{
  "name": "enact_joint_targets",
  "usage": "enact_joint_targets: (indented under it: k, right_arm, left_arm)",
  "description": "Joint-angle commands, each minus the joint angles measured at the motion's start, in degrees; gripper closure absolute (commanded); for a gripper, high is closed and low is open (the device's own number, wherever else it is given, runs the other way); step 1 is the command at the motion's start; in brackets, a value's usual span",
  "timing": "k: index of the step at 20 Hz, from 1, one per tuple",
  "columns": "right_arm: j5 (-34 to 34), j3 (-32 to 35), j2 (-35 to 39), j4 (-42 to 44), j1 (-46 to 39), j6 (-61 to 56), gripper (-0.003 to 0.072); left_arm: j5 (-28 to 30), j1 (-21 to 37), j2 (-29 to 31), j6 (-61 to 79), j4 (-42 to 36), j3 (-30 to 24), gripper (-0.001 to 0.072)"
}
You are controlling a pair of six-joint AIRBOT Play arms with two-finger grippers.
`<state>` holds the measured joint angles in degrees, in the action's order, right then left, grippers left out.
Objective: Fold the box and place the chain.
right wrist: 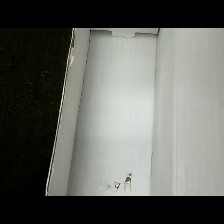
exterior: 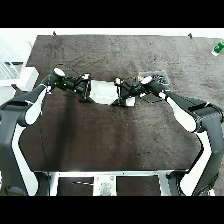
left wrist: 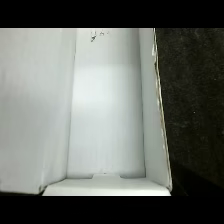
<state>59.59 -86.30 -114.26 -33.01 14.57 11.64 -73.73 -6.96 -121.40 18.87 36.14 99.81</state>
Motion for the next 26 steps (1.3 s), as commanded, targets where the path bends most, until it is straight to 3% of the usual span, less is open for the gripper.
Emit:
enact_joint_targets:
  k: [1, 4, 8, 14, 20, 23, 25, 26]
  right_arm:
    - [0.0, 0.0, 0.0, 0.0, 0.0, 0.0, 0.0097]
    - [0.0, 0.0, 0.0, 0.0, 0.0, 0.0, 0.0097]
    - [0.0, 0.0, 0.0, 0.0, 0.0, 0.0, 0.0098]
    - [0.0, 0.0, 0.0, 0.0, 0.0, 0.0, 0.0097]
    - [0.0, 0.0, 0.0, 0.0, 0.0, 0.0, 0.0097]
    - [0.0, 0.0, 0.0, 0.0, 0.0, 0.0, 0.0098]
    - [0.0, 0.0, 0.0, 0.0, 0.0, 0.0, 0.0097]
    - [0.0, 0.0, 0.0, 0.0, 0.0, 0.0, 0.0097]
  left_arm:
    - [0.4, -0.1, 0.0, -0.5, -0.1, 0.1, 0.0058]
    - [0.2, -0.1, 0.0, -1.1, 0.0, 0.1, 0.0099]
    - [-1.1, -0.1, 0.0, -2.5, 1.3, 0.0, 0.0096]
    - [-1.1, -0.1, 0.0, -0.8, 1.5, 0.1, -0.0011]
    - [-1.0, -0.1, 0.0, 0.1, 1.1, 0.2, -0.0011]
    - [-0.8, -0.1, 0.0, 0.0, 1.1, 0.2, -0.0002]
    - [-0.6, -0.1, 0.0, 0.0, 0.9, 0.2, 0.0098]
    - [-0.6, -0.1, 0.0, 0.0, 0.9, 0.2, 0.0099]
